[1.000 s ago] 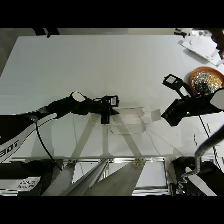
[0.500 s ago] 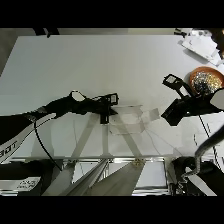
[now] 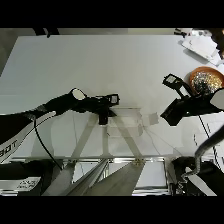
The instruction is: Fold the box and place the chain.
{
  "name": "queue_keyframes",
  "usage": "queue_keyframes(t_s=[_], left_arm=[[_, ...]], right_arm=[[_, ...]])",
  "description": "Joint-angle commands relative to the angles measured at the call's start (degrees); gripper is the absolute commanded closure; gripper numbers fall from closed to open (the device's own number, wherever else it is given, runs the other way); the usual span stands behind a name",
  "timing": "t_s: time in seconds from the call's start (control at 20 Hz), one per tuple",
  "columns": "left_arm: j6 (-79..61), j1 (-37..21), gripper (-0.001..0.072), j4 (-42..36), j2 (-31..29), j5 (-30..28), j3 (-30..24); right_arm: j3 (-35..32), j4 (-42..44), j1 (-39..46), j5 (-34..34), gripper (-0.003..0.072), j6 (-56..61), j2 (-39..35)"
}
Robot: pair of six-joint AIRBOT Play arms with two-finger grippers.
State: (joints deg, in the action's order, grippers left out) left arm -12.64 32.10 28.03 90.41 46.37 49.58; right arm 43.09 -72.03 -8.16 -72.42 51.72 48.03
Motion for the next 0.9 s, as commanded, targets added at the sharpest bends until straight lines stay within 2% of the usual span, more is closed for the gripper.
queue_keyframes(t_s=[0.0,0.7,0.85], left_arm=[[-1.20,-0.04,0.0708,-0.13,0.50,0.39,0.31],[-1.70,-0.04,0.0696,-0.15,1.18,0.26,0.31],[-1.68,-0.04,0.0696,-0.15,1.18,0.22,0.31]], right_arm=[[0.04,0.11,0.02,0.00,0.0344,0.00,-0.04],[0.04,0.48,0.02,-0.31,0.0343,-1.01,-0.04],[0.02,5.40,-0.31,-2.58,0.0342,-9.40,0.00]])
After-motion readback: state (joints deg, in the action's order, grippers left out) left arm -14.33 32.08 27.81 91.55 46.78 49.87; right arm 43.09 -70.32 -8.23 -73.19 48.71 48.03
